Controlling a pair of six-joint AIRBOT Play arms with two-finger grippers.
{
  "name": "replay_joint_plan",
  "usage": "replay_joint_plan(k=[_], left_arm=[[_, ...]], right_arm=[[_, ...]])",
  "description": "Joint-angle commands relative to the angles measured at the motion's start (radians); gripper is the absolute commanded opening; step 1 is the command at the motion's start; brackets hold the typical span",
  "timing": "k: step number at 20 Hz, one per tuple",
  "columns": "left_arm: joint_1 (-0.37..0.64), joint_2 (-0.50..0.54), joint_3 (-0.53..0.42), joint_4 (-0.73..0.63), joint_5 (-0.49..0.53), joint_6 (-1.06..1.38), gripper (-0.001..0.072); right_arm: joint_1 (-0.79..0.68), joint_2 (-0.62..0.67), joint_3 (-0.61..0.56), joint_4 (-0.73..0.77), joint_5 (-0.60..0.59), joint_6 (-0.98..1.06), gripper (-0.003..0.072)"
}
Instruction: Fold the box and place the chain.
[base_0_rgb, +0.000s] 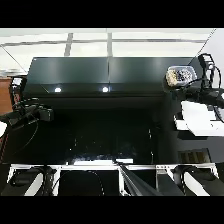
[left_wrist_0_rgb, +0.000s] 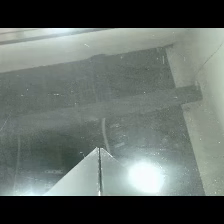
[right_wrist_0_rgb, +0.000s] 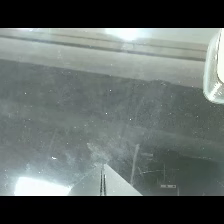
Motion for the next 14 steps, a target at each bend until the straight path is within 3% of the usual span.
replay_joint_plan(k=[1,11,14], left_arm=[[-0.001,0.001,0.000,0.000,0.000,0.000,0.0027],[-0.001,0.001,0.000,-0.001,0.002,0.000,0.0027],[-0.001,0.000,0.000,-0.045,0.008,0.000,0.0027]], right_arm=[[0.001,0.000,0.000,0.000,0.000,0.000,0.0019],[0.001,0.000,0.000,0.000,0.000,0.000,0.0019],[0.001,0.000,0.000,0.004,-0.094,0.000,0.0019]])
